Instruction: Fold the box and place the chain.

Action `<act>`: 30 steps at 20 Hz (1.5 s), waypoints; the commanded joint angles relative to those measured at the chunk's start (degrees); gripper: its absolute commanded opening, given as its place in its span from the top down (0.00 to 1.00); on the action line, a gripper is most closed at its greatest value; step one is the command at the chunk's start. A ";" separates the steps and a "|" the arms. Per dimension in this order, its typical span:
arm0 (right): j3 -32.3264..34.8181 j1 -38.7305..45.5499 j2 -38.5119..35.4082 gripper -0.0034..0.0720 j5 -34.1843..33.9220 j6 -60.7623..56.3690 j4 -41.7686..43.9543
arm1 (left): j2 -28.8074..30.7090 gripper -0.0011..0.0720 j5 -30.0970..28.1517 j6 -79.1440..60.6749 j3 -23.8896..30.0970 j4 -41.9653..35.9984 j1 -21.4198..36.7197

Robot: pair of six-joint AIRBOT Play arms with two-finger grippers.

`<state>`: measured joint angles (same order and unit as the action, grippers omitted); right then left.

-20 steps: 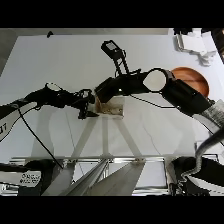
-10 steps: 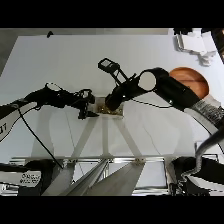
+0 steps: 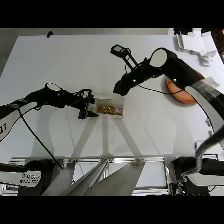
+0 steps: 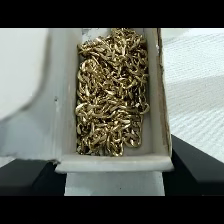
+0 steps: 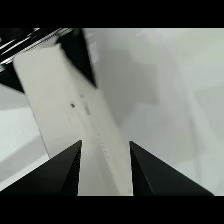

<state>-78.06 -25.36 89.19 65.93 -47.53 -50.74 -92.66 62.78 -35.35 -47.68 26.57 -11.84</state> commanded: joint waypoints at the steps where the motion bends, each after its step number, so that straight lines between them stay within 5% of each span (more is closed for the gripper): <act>1: -0.55 1.18 5.46 0.48 7.06 10.91 10.69 | 0.00 0.73 0.00 0.00 -0.07 0.02 0.02; 8: -0.37 -3.34 5.49 0.48 5.92 19.61 9.49 | 0.00 0.73 0.00 0.00 -0.07 0.02 0.02; 16: 16.81 -9.07 -4.44 0.49 -23.02 30.05 4.42 | 0.00 0.73 0.00 0.00 -0.07 0.02 0.02; 19: 18.73 -10.60 -4.48 0.60 -23.45 30.01 1.33 | 0.00 0.73 0.00 0.00 -0.07 0.00 0.02; 25: 18.86 -12.28 -4.63 0.60 -26.10 29.70 0.52 | 0.00 0.73 0.00 0.00 -0.07 0.00 0.02; 26: 19.12 -12.50 -4.63 0.59 -26.08 29.31 0.63 | 0.00 0.73 0.00 0.00 -0.07 0.02 0.02; 28: 19.89 -12.87 -4.55 0.37 -26.27 29.14 0.70 | 0.00 0.73 0.00 0.00 -0.07 0.00 0.02; 30: 20.85 -13.27 -4.52 0.35 -26.36 29.14 0.81 | 0.00 0.73 0.00 0.00 -0.07 0.00 0.02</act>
